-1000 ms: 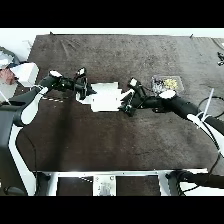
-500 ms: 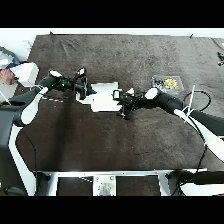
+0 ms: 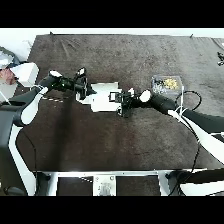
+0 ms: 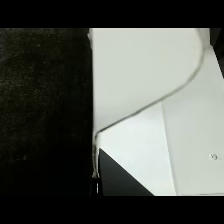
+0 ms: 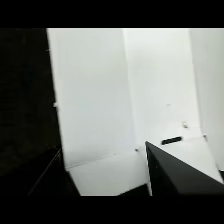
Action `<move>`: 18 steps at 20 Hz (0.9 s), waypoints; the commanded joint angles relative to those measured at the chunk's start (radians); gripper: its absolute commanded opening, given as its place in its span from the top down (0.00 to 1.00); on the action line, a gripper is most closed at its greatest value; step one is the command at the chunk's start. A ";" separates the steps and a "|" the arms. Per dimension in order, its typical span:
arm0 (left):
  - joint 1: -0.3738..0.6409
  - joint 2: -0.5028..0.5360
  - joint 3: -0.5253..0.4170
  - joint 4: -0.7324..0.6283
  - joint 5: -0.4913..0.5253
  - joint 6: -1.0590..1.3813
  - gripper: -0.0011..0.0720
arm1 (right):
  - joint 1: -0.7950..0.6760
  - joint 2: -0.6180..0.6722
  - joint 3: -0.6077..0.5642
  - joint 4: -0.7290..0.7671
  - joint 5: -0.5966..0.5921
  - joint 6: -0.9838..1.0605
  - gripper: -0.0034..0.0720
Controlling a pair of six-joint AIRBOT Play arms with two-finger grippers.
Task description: Fold the box and place the chain.
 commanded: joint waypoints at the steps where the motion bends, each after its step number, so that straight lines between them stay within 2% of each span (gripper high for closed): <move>1: 0.000 -0.001 0.000 0.000 0.000 0.000 0.97 | 0.002 0.029 0.008 -0.004 -0.063 0.000 0.12; 4: 0.000 -0.001 0.000 0.000 0.000 0.000 0.97 | -0.022 0.070 0.008 0.016 -0.062 -0.049 0.12; 8: 0.000 -0.001 0.000 0.000 0.000 0.000 0.97 | -0.065 0.044 0.026 0.214 -0.038 -0.191 0.12; 14: 0.000 -0.001 0.000 0.000 0.000 0.000 0.97 | -0.074 -0.018 0.097 0.224 0.017 -0.195 0.12; 16: 0.000 -0.001 0.000 0.000 0.000 0.000 0.97 | -0.088 -0.018 0.098 0.225 0.022 -0.194 0.07; 18: 0.000 -0.001 0.000 0.000 0.000 0.000 0.97 | -0.100 -0.018 0.099 0.242 0.029 -0.195 0.07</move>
